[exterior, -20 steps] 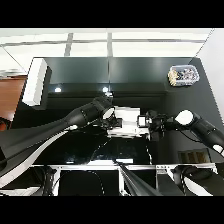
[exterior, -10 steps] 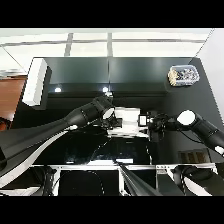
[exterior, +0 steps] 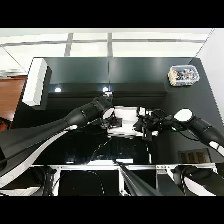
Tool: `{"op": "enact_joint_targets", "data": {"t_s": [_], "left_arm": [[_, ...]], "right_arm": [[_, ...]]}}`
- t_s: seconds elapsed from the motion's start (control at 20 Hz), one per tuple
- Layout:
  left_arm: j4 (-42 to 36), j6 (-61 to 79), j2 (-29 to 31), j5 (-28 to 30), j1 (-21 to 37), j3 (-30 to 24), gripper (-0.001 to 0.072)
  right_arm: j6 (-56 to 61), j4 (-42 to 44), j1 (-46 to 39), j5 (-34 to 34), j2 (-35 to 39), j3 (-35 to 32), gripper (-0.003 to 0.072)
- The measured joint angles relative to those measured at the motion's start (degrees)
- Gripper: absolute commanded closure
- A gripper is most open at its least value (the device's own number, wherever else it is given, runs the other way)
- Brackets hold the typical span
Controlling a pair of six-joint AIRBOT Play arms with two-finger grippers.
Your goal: Fold the box and place the chain.
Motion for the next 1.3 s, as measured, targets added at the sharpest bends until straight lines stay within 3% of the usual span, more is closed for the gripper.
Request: {"op": "enact_joint_targets", "data": {"t_s": [0.1, 0.2, 0.25, 0.3, 0.35, 0.4, 0.45, 0.5, 0.7, 0.85, 1.05, 1.3], "left_arm": [[0.0, 0.1, 0.0, 0.0, 0.0, 0.0, 0.0683], [-0.1, 0.1, 0.0, 0.1, 0.0, 0.0, 0.0683], [-0.2, 0.1, 0.0, 0.1, 0.0, 0.0, 0.0683], [-0.2, 0.1, 0.0, 0.1, 0.0, 0.0, 0.0683], [-0.1, 0.0, 0.0, 0.1, 0.0, 0.0, 0.0683], [-0.1, 0.0, 0.0, 0.2, 0.0, 0.0, 0.0683], [-0.2, 0.0, 0.0, 0.1, 0.0, 0.0, 0.0683], [-0.1, 0.0, 0.0, 0.1, 0.0, 0.0, 0.0683], [-0.2, 0.0, 0.0, 0.2, 0.0, 0.0, 0.0683], [-0.2, -0.1, 0.0, 0.2, 0.0, 0.0, 0.0683], [-0.2, -0.1, 0.0, 0.2, 0.0, 0.0, 0.0683], [-0.2, 0.0, 0.0, 0.2, 0.0, 0.0, 0.0683]], "right_arm": [[0.2, 1.0, 0.0, 0.4, -1.0, 0.0, 0.0565], [1.1, 1.6, 0.0, 0.5, -1.5, 0.0, 0.0346], [2.0, 1.7, 0.0, 0.4, -1.7, 0.0, 0.038], [3.3, 1.7, 0.0, 0.3, -1.8, 0.0, 0.0556], [4.7, 1.3, 0.0, 0.2, -1.9, 0.0, 0.0496], [6.3, 0.5, 0.0, 0.1, -1.9, 0.0, 0.0316], [7.9, -0.2, 0.0, 0.1, -2.0, 0.0, 0.0398], [9.7, -1.0, 0.0, 0.0, -2.0, 0.0, 0.0673], [18.7, -4.1, -0.8, 2.4, -1.3, 1.0, 0.0668], [33.2, -11.5, -5.0, 10.4, 1.3, 5.8, 0.0668], [54.4, -23.6, -19.7, 18.0, 5.5, 10.8, 0.0667], [68.8, -20.8, -36.5, 17.6, 6.3, 4.9, 0.0667]]}}
